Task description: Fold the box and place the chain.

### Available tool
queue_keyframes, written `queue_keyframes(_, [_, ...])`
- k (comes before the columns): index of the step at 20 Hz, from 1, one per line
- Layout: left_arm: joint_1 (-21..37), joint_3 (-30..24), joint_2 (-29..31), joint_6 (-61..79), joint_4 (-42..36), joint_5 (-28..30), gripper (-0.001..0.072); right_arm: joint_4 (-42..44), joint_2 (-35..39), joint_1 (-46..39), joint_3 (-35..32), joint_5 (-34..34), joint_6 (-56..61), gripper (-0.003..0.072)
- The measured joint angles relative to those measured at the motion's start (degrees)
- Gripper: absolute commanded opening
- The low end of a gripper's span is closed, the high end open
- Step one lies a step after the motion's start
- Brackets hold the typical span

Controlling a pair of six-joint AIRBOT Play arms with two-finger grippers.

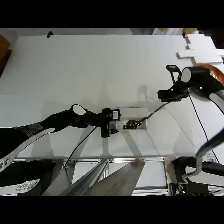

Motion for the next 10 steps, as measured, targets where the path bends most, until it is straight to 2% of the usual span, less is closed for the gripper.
queue_keyframes(10, [0.0, 0.0, 0.0, 0.0, 0.0, 0.0, 0.0333, -1.0, -3.6, -0.1, -0.4, -0.2, 3.4, 0.0289])
